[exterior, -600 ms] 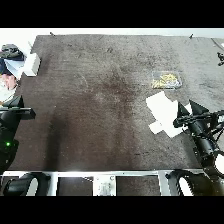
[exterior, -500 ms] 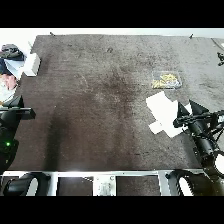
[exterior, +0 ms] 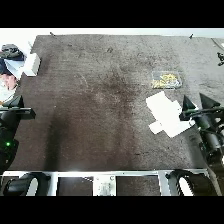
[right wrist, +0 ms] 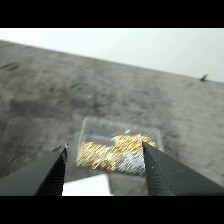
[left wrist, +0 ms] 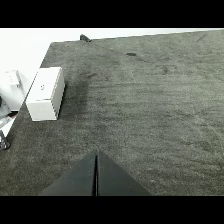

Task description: Fold the box and place the chain.

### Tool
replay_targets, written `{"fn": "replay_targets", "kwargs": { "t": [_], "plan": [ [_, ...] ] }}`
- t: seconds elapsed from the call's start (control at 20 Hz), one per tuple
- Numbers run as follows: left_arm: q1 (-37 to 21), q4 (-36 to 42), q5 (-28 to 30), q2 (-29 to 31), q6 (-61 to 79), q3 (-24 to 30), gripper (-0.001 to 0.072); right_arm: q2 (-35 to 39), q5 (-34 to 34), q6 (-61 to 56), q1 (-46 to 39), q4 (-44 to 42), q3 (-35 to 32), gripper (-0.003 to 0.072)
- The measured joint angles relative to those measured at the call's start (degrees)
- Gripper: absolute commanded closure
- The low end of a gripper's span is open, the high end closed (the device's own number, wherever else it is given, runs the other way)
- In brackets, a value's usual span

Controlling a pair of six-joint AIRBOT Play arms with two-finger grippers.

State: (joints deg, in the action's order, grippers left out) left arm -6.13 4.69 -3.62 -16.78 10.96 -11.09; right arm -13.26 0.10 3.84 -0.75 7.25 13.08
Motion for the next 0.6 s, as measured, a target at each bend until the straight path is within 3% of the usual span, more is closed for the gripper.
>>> {"fn": "replay_targets", "kwargs": {
  "t": [0.25,0.35,0.6],
  "plan": [
    [0.00,0.02,0.00,0.00,0.00,0.00,0.0699,-11.08,-1.60,-0.87,-1.05,-0.04,8.76,0.0153],
    [0.00,0.02,0.00,0.00,0.00,0.00,0.0699,-16.48,1.40,-3.02,-4.59,0.02,12.46,0.0154],
    [0.00,0.02,-0.02,0.00,0.00,0.00,0.0698,-34.12,26.21,-16.09,-21.81,9.16,25.51,0.0153]
  ]
}}
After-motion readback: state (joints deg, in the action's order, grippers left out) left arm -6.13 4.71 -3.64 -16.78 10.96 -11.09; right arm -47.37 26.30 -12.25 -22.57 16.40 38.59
